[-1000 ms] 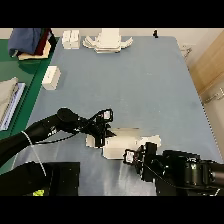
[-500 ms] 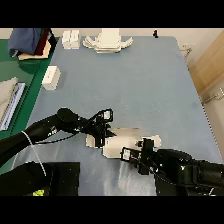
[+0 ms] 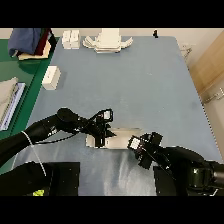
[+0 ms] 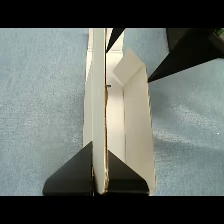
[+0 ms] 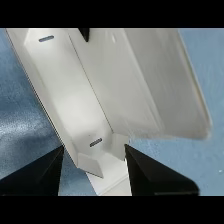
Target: Fold the box.
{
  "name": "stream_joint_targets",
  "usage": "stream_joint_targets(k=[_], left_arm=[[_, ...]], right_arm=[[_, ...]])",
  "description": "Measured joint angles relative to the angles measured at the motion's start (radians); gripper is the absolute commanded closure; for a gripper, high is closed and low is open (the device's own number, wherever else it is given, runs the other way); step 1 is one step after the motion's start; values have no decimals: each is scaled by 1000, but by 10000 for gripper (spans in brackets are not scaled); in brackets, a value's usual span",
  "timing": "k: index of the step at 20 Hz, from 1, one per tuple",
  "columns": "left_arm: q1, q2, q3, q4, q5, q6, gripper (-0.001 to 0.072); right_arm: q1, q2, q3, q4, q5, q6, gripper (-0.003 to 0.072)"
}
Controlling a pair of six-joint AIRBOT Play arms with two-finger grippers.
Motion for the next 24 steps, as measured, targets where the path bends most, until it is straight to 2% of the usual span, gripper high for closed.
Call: stream_joint_targets(k=[1, 2, 7, 11, 13, 17, 20, 24], left_arm=[[0, 0, 0, 0, 0, 0, 696], [0, 0, 0, 0, 0, 0, 696], [0, 0, 0, 0, 0, 0, 695], [0, 0, 0, 0, 0, 0, 696], [0, 0, 0, 0, 0, 0, 696], [0, 0, 0, 0, 0, 0, 696], [0, 0, 0, 0, 0, 0, 696], [0, 0, 0, 0, 0, 0, 695]], right_arm=[[-2, 4, 0, -9, 7, 3, 71], [-8, 8, 0, -16, 10, 6, -34], [-90, 19, 0, 18, -25, -81, -34], [-216, 22, 0, 168, -93, -317, -34], [-302, 22, 0, 296, -122, -492, -34], [-546, -4, 0, 684, -138, -969, -34], [-745, -76, 6, 1003, -95, -1360, -34], [-894, -210, 38, 1260, -14, -1711, -34]])
